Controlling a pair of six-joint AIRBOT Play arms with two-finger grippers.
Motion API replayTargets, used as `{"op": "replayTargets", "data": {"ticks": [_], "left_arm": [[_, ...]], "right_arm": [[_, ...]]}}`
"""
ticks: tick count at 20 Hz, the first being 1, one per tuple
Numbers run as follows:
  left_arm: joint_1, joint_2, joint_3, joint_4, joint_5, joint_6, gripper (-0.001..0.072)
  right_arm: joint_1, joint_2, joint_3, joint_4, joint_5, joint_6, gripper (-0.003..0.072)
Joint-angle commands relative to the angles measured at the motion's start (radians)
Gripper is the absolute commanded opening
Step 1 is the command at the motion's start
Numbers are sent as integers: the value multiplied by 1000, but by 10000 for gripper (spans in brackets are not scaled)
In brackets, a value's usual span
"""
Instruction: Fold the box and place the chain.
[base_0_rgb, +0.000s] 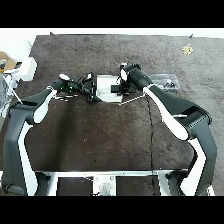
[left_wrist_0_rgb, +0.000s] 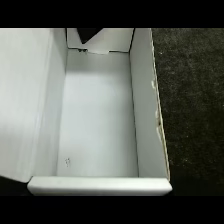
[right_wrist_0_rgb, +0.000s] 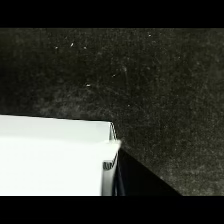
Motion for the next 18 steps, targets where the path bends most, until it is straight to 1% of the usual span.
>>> {"op": "replayTargets", "data": {"ticks": [1, 9, 11, 12, 13, 17, 18], "left_arm": [[1, 0, 0, 0, -1, 0, 353], [1, 0, 0, 0, -1, 0, 353], [1, 0, 0, 0, -1, 0, 353], [1, 0, 0, 0, -1, 0, 353], [1, 0, -1, 0, -1, 0, 353], [1, 0, 0, 0, -1, 0, 353], [1, 0, 0, 0, -1, 0, 353]], "right_arm": [[0, -3, 0, -14, -14, 39, 156], [1, -17, 0, -10, -12, 46, 153], [1, -18, 0, -11, -16, 46, 73], [1, -18, 0, -11, -18, 46, 54], [1, -18, 0, -13, -19, 47, 15], [1, -17, 0, -18, -26, 47, 18], [1, -17, 0, -18, -26, 47, 34]]}}
